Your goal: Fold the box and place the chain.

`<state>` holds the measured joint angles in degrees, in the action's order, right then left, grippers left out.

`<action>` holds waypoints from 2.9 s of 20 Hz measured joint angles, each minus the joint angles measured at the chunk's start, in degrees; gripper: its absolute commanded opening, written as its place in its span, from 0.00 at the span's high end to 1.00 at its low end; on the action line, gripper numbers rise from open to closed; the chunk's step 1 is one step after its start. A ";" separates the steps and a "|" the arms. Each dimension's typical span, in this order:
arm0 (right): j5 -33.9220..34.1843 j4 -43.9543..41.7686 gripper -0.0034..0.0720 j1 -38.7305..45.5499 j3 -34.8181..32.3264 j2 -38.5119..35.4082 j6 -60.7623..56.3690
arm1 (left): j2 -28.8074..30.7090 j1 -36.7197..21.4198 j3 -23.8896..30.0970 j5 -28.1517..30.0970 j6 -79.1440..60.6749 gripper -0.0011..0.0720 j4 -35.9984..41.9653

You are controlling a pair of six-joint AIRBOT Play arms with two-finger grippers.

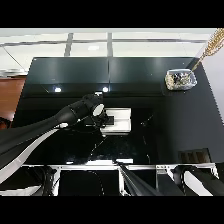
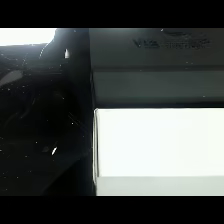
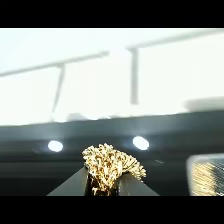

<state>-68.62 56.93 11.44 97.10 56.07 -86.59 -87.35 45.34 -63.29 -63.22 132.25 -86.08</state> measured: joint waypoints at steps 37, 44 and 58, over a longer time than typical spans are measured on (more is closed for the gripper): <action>-9.09 -17.94 0.94 -27.19 -16.46 0.33 4.24 | 0.00 0.00 0.00 0.13 0.02 0.95 0.02; -3.89 -16.37 0.94 -28.83 -34.84 0.57 3.69 | 0.00 0.00 0.00 0.09 0.02 0.95 0.00; 17.03 -16.04 0.64 -38.71 -48.09 7.10 0.76 | 0.00 0.00 0.00 0.04 0.02 0.95 0.02</action>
<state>-51.59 40.88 -27.27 49.01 63.18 -85.82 -87.35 45.34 -63.29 -63.18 132.27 -86.06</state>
